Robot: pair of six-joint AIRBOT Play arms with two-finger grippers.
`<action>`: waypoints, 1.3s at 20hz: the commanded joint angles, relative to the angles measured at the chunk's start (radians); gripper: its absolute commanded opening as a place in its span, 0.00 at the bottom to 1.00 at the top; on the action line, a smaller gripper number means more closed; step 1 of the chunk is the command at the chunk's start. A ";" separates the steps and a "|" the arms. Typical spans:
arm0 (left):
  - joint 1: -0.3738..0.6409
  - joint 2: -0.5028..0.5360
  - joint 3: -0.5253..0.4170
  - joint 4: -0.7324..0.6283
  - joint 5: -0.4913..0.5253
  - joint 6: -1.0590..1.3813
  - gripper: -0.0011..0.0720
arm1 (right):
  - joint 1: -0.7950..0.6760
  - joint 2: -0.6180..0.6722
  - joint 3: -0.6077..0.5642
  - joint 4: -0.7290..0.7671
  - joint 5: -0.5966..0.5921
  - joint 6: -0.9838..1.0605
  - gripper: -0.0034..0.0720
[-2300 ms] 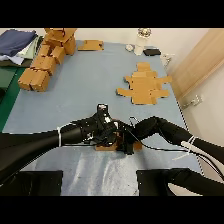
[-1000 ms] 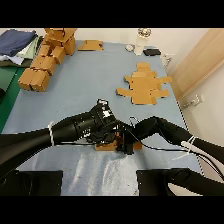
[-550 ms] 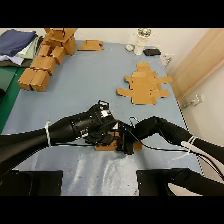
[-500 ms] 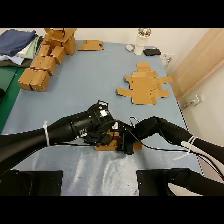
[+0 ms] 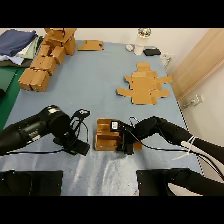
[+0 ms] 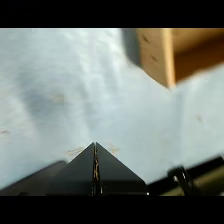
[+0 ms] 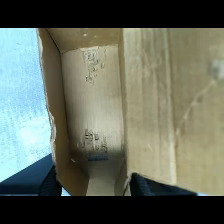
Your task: Fold the box.
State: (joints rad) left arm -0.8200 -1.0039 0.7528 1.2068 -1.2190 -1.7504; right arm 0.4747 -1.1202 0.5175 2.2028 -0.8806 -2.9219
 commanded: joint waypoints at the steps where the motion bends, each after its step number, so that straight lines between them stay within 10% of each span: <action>1: 0.150 0.094 -0.134 -0.320 0.108 0.598 0.03 | 0.001 0.000 0.000 0.000 0.000 0.000 0.67; 26: 0.178 0.061 -0.147 -0.319 0.299 1.009 0.03 | 0.001 0.000 0.000 0.000 0.000 0.000 0.67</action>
State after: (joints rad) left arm -0.6411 -0.9348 0.6117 0.9096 -0.9592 -0.8627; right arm 0.4747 -1.1202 0.5175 2.2028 -0.8806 -2.9215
